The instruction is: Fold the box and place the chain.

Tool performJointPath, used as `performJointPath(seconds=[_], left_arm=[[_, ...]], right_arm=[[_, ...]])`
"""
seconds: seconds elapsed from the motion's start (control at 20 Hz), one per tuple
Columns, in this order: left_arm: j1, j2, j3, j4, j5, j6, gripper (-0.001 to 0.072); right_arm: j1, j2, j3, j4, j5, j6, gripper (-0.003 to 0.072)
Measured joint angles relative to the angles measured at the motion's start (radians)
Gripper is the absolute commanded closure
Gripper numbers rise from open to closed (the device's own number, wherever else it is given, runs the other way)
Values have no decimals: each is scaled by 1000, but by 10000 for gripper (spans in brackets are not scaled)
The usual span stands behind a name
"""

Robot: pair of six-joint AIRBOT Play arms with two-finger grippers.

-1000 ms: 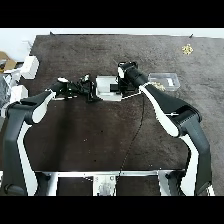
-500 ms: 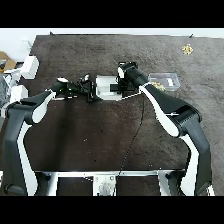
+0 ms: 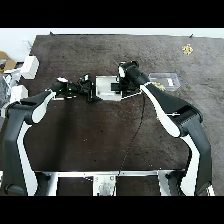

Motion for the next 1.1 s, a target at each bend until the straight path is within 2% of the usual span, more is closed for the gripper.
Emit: performJointPath(seconds=[0.3,0.55,0.75,0.85,0.9,0.95,1.05,1.1], left_arm=[[0,0,0,-1,1,0,597],[0,0,0,-1,2,0,598],[0,0,0,-2,2,0,598],[0,0,0,-2,2,0,598],[0,0,0,-1,2,0,598],[0,0,0,-2,3,0,598],[0,0,0,-2,3,0,598],[0,0,0,-2,3,0,598]], right_arm=[[-6,61,12,32,55,-114,350],[-39,195,61,38,66,-259,370],[-149,290,63,-31,57,-335,371],[-243,308,19,-43,42,-357,372],[-291,311,-12,-40,27,-364,432],[-343,311,-48,-22,14,-373,556],[-426,299,-109,35,-22,-392,558],[-458,289,-131,68,-42,-402,526]])
